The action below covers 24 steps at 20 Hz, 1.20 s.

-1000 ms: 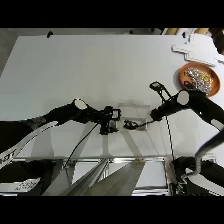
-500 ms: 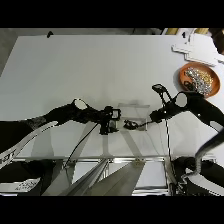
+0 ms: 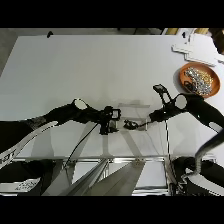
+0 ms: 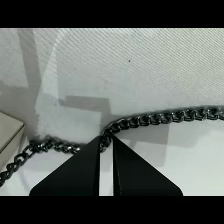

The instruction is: Fold the box and place the chain.

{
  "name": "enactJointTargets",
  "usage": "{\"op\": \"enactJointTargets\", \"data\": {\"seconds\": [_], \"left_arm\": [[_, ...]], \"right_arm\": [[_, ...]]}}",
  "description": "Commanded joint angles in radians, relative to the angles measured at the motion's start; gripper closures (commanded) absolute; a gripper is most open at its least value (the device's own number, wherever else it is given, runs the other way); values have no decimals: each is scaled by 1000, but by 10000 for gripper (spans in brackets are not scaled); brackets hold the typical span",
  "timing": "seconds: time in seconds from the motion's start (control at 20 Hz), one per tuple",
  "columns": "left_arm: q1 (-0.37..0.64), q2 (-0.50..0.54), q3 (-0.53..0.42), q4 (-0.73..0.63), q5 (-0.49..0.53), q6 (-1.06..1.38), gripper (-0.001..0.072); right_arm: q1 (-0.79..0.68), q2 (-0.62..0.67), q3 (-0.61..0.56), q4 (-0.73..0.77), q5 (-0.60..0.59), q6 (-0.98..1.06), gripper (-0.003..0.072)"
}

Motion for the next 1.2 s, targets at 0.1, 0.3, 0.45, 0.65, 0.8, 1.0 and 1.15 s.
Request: {"op": "enactJointTargets", "data": {"seconds": [0.1,0.3,0.45,0.65,0.8,1.0,1.15], "left_arm": [[0,0,0,0,0,0,501],[0,0,0,0,0,0,501],[0,0,0,0,0,0,501],[1,0,0,0,0,0,501],[1,0,0,0,0,0,501],[0,0,0,0,0,0,501],[1,0,0,0,0,0,501]], "right_arm": [[1,4,0,27,23,-6,666],[0,161,0,-35,129,-40,667],[1,364,0,5,232,-68,667],[1,598,0,248,280,-122,667],[1,672,0,367,243,-133,667],[77,677,0,438,167,-135,667],[206,652,0,440,67,-104,667]]}}
